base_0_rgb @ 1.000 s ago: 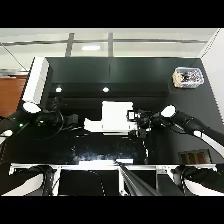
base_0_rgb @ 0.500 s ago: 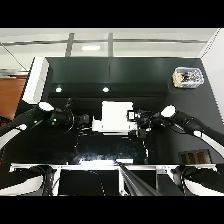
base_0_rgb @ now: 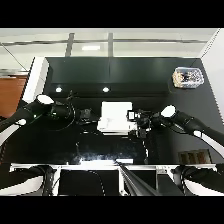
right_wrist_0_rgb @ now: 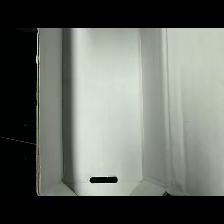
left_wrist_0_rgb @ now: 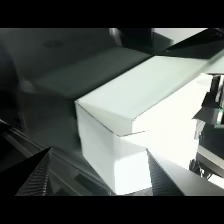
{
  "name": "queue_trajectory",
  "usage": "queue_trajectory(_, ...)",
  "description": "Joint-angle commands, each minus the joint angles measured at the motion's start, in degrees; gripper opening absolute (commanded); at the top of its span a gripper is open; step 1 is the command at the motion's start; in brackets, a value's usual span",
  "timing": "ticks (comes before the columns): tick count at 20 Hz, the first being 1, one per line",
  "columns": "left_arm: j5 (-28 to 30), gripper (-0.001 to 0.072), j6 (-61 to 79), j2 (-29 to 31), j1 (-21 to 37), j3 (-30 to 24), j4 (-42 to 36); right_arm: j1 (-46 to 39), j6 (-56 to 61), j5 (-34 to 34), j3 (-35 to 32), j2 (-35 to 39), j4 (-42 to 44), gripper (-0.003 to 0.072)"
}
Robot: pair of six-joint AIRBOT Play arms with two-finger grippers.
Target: Fold the box and place the chain.
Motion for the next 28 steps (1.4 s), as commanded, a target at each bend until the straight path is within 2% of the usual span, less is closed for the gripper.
queue_trajectory(1, -0.2, 0.0701, 0.4, 0.0, -1.5, 0.5, 0.0, 0.0, 0.0, 0.0, 0.0, 0.0, 0.0, 0.0183)
queue_trajectory(6, 3.1, 0.0693, -1.9, 0.0, -5.6, 1.7, 2.0, 0.0, 0.0, 0.0, 0.0, 0.0, 0.0, 0.0183)
queue_trajectory(10, 6.9, 0.0692, -14.8, 0.0, -10.9, 5.5, 11.8, 0.0, 0.0, 0.0, 0.0, 0.0, 0.0, 0.0183)
queue_trajectory(14, 6.1, 0.0692, -20.2, 0.0, -13.4, 9.3, 15.1, 0.0, 0.0, 0.0, 0.0, 0.0, 0.0, 0.0183)
queue_trajectory(18, 2.7, 0.0666, -24.4, 0.0, -13.6, 10.4, 15.9, 0.0, 0.0, 0.0, 0.0, 0.0, 0.0, 0.0183)
queue_trajectory(20, 1.8, 0.0481, -24.5, 0.0, -13.6, 10.4, 15.8, 0.0, 0.0, 0.0, 0.0, 0.0, 0.0, 0.0183)
queue_trajectory(24, 2.6, 0.0472, -26.6, 0.0, -14.2, 10.5, 16.8, 0.0, 0.0, 0.0, 0.0, 0.0, 0.0, 0.0183)
queue_trajectory(28, 4.2, 0.0473, -33.3, 0.0, -17.7, 11.8, 25.2, 0.0, 0.0, 0.0, 0.0, 0.0, 0.0, 0.0183)
